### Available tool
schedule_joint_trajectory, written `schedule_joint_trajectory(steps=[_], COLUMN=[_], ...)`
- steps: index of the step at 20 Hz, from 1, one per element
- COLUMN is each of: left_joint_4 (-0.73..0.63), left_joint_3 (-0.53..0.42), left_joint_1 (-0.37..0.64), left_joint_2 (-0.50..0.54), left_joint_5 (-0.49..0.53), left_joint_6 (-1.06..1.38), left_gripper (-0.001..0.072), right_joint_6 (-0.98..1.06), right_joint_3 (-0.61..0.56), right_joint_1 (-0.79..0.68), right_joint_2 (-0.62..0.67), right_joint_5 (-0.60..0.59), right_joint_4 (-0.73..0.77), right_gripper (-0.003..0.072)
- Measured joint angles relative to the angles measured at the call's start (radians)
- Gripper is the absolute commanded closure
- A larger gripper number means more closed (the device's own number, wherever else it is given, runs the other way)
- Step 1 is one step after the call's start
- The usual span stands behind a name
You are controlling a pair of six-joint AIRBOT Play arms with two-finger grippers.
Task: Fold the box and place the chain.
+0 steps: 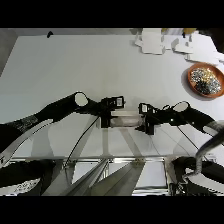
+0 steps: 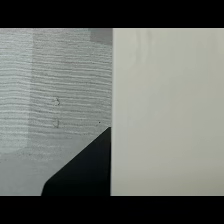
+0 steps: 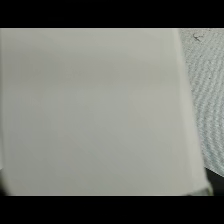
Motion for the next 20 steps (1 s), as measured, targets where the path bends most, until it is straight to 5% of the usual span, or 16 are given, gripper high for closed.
schedule_joint_trajectory(steps=[20], left_joint_4=[0.000], left_joint_3=[0.000], left_joint_1=[0.000], left_joint_2=[0.000], left_joint_5=[0.000], left_joint_6=[-0.001], left_gripper=[0.0702], right_joint_6=[-0.002], right_joint_3=[0.000], right_joint_1=[0.000], right_joint_2=[0.000], right_joint_5=[-0.014], right_joint_4=[-0.002], right_gripper=[0.0349])
